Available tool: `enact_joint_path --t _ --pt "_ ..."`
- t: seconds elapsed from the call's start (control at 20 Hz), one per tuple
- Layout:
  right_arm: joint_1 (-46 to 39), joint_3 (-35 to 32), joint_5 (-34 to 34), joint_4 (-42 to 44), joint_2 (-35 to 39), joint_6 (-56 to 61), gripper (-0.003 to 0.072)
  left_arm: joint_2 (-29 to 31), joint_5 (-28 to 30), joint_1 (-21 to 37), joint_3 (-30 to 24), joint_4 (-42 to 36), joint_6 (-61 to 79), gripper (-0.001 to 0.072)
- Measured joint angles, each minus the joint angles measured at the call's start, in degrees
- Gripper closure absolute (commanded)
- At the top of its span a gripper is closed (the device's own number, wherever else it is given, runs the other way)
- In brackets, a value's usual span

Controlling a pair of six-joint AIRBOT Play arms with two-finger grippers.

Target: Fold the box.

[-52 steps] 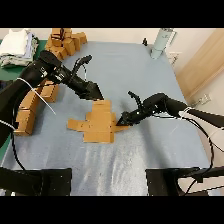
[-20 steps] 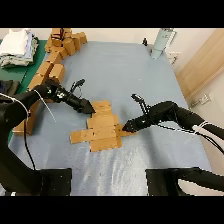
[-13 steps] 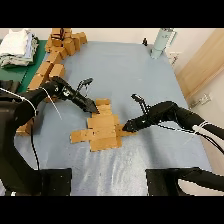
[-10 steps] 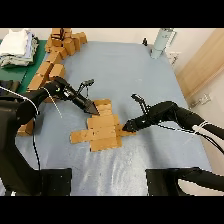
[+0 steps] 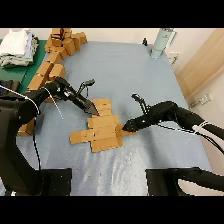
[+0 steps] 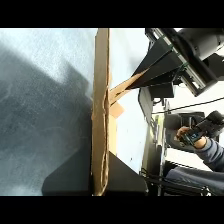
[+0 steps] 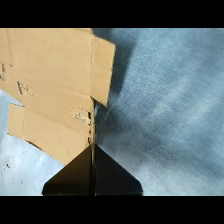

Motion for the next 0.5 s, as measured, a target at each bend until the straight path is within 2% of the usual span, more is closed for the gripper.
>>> enact_joint_path --t 0.05,0.1,0.3,0.5 --pt "0.0 0.0 0.2 0.1 0.0 0.0 0.0314 0.0 0.1 0.0 0.0 -0.1 0.3 0.0700" --pt "0.0 0.0 0.2 0.0 0.0 0.0 0.0236 0.0 0.3 0.0 0.0 -0.3 0.7 0.0701" --pt "-2.3 0.5 3.1 -0.6 0.0 2.0 0.0236 0.7 1.4 -0.8 0.0 -4.3 5.6 0.0704" --pt "-9.9 3.6 4.6 -1.4 0.3 8.6 0.0236 4.1 4.1 -3.0 -1.8 -6.9 11.1 0.0704"
